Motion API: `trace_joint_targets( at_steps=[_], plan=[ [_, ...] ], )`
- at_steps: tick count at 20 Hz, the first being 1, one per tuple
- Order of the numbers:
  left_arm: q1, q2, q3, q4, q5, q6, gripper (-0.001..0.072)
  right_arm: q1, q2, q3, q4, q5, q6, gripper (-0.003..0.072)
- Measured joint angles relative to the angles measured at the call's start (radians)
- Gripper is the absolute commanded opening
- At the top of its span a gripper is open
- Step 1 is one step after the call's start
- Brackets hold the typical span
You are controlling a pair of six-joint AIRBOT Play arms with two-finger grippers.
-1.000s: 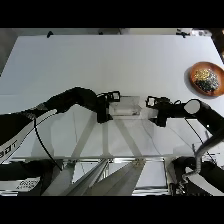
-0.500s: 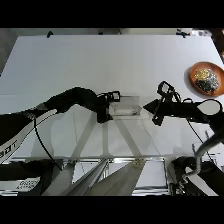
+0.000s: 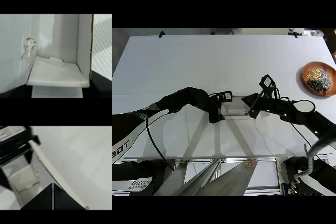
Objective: Fold the box and place the chain.
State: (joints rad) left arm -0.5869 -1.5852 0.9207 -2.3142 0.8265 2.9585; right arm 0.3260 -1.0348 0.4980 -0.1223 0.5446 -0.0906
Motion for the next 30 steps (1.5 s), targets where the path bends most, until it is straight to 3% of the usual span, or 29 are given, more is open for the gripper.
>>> trace_joint_targets(
  at_steps=[5, 10, 20, 25, 30],
  plan=[
    [0.000, 0.000, 0.000, 0.000, 0.000, 0.000, 0.0348, 0.012, -0.128, 0.035, 0.303, -0.090, -0.202, 0.0009],
    [0.000, 0.000, 0.000, 0.000, 0.000, 0.000, 0.0348, 0.014, -0.257, 0.114, 0.401, -0.145, -0.257, 0.0009],
    [0.000, 0.000, 0.000, 0.000, 0.000, 0.000, 0.0348, 0.014, -0.347, 0.138, 0.029, -0.157, 0.061, 0.0011],
    [0.000, 0.000, 0.000, 0.000, 0.000, 0.000, 0.0348, 0.014, -0.322, 0.139, -0.039, -0.122, 0.119, 0.0012],
    [0.000, 0.000, 0.000, 0.000, 0.000, 0.000, 0.0348, 0.014, -0.203, 0.144, -0.059, -0.114, 0.135, 0.0012]
  ],
)
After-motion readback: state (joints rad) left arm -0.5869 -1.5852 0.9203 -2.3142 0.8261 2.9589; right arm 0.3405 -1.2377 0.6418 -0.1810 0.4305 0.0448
